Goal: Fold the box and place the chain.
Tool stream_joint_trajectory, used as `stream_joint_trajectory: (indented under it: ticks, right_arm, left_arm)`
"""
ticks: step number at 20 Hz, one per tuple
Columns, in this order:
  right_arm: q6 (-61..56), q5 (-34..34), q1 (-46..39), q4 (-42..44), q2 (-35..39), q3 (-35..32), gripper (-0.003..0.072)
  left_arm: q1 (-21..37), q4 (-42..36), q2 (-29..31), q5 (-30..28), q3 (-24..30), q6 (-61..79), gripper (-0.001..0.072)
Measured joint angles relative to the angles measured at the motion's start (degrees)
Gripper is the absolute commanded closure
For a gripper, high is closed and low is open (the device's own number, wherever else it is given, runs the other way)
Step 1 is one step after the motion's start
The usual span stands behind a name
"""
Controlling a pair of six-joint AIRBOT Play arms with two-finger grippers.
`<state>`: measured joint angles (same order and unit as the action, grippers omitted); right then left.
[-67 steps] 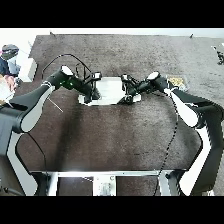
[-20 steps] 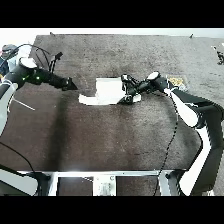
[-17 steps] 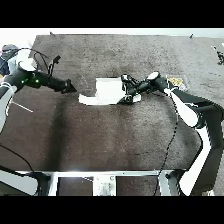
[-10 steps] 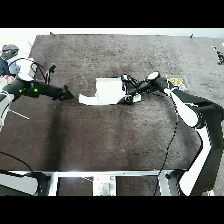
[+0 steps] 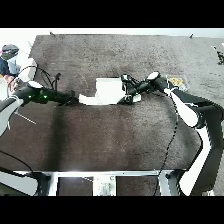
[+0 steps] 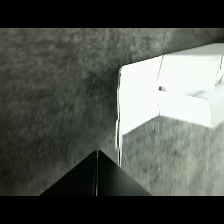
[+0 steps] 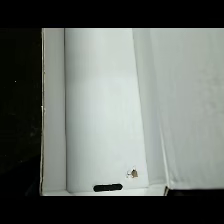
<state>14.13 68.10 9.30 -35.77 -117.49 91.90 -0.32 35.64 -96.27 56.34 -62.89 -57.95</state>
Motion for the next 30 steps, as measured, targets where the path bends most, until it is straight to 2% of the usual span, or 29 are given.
stream_joint_trajectory:
  ticks: [6, 11, 12, 13, 19, 21, 25, 30]
  right_arm:
    - [-0.07, -0.04, -0.02, 0.00, 0.00, 0.00, 0.0331]
    - [0.00, -0.02, -0.02, 0.00, 0.00, 0.00, 0.0331]
    - [0.00, -0.02, 0.00, 0.00, 0.00, 0.00, 0.0331]
    - [0.00, -0.02, -0.02, 0.00, 0.00, 0.00, 0.0331]
    - [0.00, -0.02, 0.00, 0.00, 0.00, 0.00, 0.0331]
    - [0.00, -0.02, 0.00, 0.00, 0.00, 0.00, 0.0331]
    - [0.00, -0.02, 0.00, 0.00, 0.00, 0.00, 0.0331]
    - [0.00, 0.00, -0.02, -0.02, 0.00, 0.00, 0.0331]
  left_arm:
    - [-3.69, -5.05, -2.45, -3.32, 0.24, 1.03, 0.0698]
    - [-4.68, -10.82, -2.84, -3.50, 0.20, 4.20, 0.0695]
    - [-4.74, -11.89, -2.89, -3.19, 0.20, 4.63, 0.0673]
    - [-4.79, -12.70, -2.91, -3.02, 0.20, 5.07, 0.0573]
    - [-4.92, -17.86, -2.93, -1.60, 0.13, 7.69, 0.0564]
    - [-5.29, -18.53, -2.91, -1.38, 0.13, 8.07, 0.0514]
    - [-6.08, -19.08, -2.73, -1.27, -0.83, 8.66, 0.0464]
    - [-6.51, -19.32, -2.56, -0.61, -2.23, 8.87, 0.0464]
